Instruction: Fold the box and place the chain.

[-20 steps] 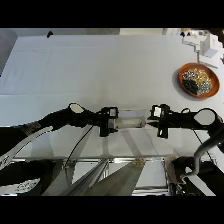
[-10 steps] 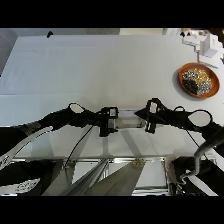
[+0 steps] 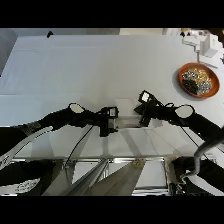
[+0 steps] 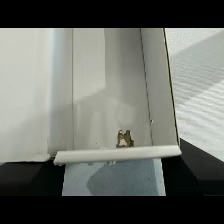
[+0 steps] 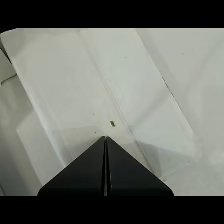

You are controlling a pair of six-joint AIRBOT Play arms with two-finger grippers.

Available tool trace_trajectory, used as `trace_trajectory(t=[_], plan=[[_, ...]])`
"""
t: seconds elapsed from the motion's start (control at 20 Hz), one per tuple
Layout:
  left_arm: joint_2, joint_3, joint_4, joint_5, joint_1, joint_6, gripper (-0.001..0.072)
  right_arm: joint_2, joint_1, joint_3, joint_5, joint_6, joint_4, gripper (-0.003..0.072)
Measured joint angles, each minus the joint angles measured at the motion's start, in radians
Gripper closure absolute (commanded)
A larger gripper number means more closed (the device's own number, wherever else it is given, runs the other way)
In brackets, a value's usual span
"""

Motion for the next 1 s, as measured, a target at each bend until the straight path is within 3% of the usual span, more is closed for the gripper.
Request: trace_trajectory(t=[0.2,0.4,0.6,0.65,0.75,0.85,0.95,1.0], plan=[[0.000,0.000,0.001,0.001,0.000,0.002,0.0571,0.027,0.000,0.002,0.010,0.014,-0.026,0.0665],[0.000,0.000,0.001,0.001,0.000,0.002,0.0571,0.134,-0.032,0.004,0.080,0.022,-0.082,0.0665],[0.000,0.000,0.001,0.001,0.000,0.002,0.0571,0.221,-0.094,0.004,0.179,0.024,-0.274,0.0664],[0.000,0.000,0.001,0.001,0.000,0.002,0.0571,0.230,-0.109,0.004,0.203,0.024,-0.345,0.0618],[0.000,0.000,0.001,0.001,0.000,0.002,0.0571,0.242,-0.131,0.001,0.253,0.024,-0.481,0.0238],[0.000,0.000,0.001,0.001,0.000,0.002,0.0571,0.236,-0.142,-0.005,0.275,0.021,-0.542,0.0247],[0.000,0.000,0.001,0.001,0.000,0.002,0.0571,0.213,-0.148,-0.007,0.281,0.001,-0.562,0.0398],[0.000,0.000,0.001,0.001,0.000,0.002,0.0571,0.200,-0.149,-0.008,0.282,-0.008,-0.565,0.0398]])
